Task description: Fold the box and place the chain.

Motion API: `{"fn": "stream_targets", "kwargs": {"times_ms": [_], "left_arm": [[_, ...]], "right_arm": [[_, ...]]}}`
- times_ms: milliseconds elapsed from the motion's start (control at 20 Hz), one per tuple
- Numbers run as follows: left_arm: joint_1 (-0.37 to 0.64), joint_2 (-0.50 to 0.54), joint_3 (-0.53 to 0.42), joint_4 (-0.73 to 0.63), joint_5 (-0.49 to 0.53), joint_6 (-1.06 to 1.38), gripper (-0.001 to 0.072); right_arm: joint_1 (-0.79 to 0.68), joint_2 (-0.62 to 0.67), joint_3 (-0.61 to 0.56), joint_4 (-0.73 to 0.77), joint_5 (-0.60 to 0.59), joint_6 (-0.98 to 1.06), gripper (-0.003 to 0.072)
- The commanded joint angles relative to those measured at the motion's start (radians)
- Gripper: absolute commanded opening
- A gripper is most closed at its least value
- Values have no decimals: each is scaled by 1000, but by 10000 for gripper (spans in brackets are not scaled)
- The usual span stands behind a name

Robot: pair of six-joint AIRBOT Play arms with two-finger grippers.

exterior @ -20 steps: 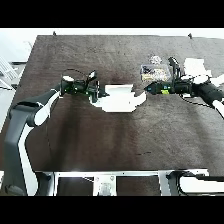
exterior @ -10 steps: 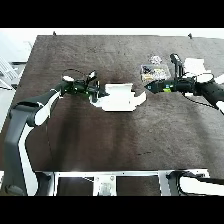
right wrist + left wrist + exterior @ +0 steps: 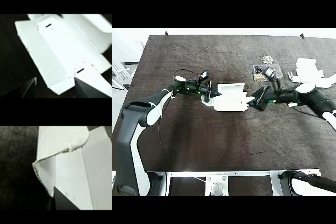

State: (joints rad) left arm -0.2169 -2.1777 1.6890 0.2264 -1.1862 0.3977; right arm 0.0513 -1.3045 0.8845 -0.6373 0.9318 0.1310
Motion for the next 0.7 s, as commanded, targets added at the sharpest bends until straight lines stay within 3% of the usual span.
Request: {"fn": "stream_targets", "kwargs": {"times_ms": [0, 100, 450, 650], "left_arm": [[0, 1, 1, -2, 0, 0, 21], [0, 1, 1, -2, 0, 0, 21], [0, 1, 1, -2, 0, 0, 21], [0, 1, 1, -2, -1, 0, 21]], "right_arm": [[55, -8, -88, -2, -113, -264, 580], [53, -26, -90, -3, -117, -322, 642], [106, -70, -90, -3, -171, -471, 642], [129, -109, -88, 15, -279, -481, 642]]}}
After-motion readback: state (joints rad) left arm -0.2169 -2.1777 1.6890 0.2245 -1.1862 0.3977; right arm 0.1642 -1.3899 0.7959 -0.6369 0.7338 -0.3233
